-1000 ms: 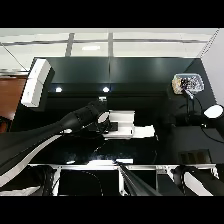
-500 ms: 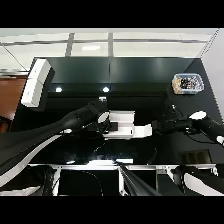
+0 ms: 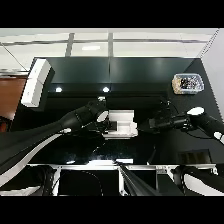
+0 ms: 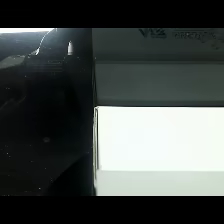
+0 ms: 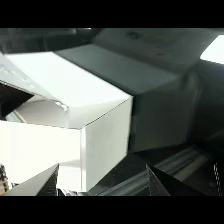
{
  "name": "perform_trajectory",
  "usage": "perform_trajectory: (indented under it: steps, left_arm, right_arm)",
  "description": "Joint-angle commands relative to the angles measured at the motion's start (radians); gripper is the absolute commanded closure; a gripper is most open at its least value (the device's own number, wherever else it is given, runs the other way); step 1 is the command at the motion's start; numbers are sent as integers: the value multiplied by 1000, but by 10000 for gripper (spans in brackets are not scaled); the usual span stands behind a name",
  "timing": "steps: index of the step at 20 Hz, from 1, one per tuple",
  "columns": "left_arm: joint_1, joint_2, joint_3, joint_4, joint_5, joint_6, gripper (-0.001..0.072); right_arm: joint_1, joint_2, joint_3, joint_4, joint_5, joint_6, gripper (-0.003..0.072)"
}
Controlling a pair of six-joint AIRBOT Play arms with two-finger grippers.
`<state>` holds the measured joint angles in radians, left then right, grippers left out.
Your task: Fold the box and place the chain.
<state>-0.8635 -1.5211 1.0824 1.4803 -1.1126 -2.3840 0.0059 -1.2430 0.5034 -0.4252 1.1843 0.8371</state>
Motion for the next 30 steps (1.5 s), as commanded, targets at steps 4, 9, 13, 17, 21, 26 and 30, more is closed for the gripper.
perform_trajectory:
  steps: [4,9,13,17,21,26,30]
  left_arm:
    - [1,0,0,-1,0,1,678]
    - [1,0,0,-1,0,1,679]
    - [1,0,0,-1,0,1,679]
    - [1,0,0,-1,0,1,679]
    - [1,0,0,-1,0,1,678]
    - [1,0,0,-1,0,1,679]
    - [1,0,0,-1,0,1,679]
  right_arm:
    - [189,-1,74,-14,-149,114,58]
    - [363,-1,215,-400,-256,486,59]
    - [488,-1,268,-539,-294,690,62]
    - [574,-1,308,-727,-287,874,137]
    - [635,-8,319,-854,-256,1032,238]
    - [687,-46,319,-922,-199,1181,260]
    - [715,-92,352,-949,-152,1236,260]
